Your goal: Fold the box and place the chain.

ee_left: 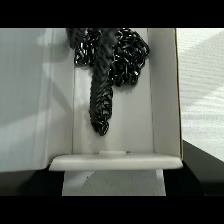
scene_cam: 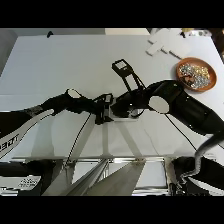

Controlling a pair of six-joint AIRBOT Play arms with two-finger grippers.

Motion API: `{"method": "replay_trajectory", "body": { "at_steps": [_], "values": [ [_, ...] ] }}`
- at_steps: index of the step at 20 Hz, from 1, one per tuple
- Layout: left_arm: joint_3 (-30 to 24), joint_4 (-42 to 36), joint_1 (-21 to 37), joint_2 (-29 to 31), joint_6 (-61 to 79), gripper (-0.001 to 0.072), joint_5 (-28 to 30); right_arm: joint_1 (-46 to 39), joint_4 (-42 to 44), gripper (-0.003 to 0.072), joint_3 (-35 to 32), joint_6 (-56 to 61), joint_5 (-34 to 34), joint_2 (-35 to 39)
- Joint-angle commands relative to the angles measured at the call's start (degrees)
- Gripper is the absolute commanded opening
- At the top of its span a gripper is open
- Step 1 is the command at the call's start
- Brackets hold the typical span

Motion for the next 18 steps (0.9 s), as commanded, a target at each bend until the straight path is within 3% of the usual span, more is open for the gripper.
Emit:
{"method": "replay_trajectory", "body": {
  "at_steps": [1,6,8,9,15,18],
  "values": [
    [0.02,0.00,0.02,0.04,0.00,0.0206,0.00,0.00,-2.47,0.0019,-0.20,0.07,2.67,-1.31],
    [0.02,0.00,0.02,0.04,0.00,0.0206,0.00,0.00,-4.59,0.0033,-2.64,4.02,3.21,-1.29],
    [0.02,0.00,0.02,0.04,0.00,0.0206,0.00,0.00,-4.59,0.0214,-2.64,3.98,3.23,-1.20],
    [0.02,0.00,0.02,0.04,0.00,0.0206,0.00,0.02,-4.70,0.0251,-2.62,3.91,3.23,-1.03],
    [0.02,0.00,0.02,0.04,0.00,0.0206,0.00,-0.72,-8.59,0.0249,-2.60,3.87,4.28,10.25],
    [0.02,0.00,0.02,0.04,0.00,0.0206,0.00,-9.11,-10.47,0.0250,-2.60,3.87,9.64,15.41]
  ]
}}
